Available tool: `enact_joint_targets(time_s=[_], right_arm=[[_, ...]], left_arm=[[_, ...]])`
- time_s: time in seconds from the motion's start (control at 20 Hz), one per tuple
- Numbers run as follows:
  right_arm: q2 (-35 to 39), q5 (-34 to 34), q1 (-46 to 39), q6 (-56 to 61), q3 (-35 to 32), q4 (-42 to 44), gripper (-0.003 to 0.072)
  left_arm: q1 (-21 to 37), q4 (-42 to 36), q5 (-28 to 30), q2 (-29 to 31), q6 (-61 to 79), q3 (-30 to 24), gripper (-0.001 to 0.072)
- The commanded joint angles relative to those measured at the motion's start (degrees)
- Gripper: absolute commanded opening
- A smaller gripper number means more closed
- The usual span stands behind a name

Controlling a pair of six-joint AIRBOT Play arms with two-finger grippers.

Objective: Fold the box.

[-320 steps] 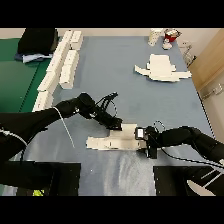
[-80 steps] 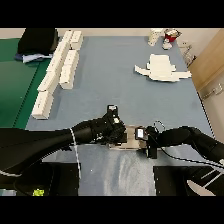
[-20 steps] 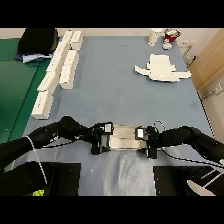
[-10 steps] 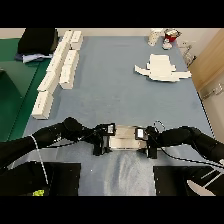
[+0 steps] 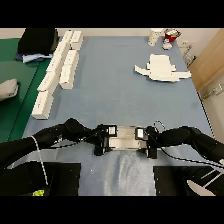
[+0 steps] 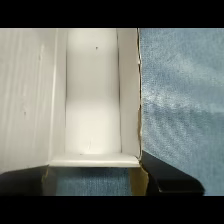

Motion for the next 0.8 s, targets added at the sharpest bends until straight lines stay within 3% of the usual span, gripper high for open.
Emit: enact_joint_targets(time_s=[0.0, 0.05, 0.45, 0.55, 0.75], right_arm=[[0.04, 0.00, 0.04, 0.02, 0.04, 0.00, 0.0515], [0.04, 0.00, 0.04, 0.02, 0.04, 0.00, 0.0515], [0.04, 0.00, 0.04, 0.02, 0.04, 0.00, 0.0515], [0.04, 0.00, 0.04, 0.02, 0.04, 0.00, 0.0515], [0.04, 0.00, 0.04, 0.02, 0.04, 0.00, 0.0515]], left_arm=[[-0.26, 0.28, 0.20, -0.04, 0.07, 0.00, 0.0610], [-0.24, 0.26, 0.17, -0.04, 0.02, 0.00, 0.0682], [-0.24, 0.28, 1.66, -0.04, -1.42, 0.00, 0.0679], [-0.26, 0.33, 1.44, -0.04, -1.25, 0.00, 0.0467], [-0.24, 0.37, 1.22, -0.04, -1.20, 0.00, 0.0484]])
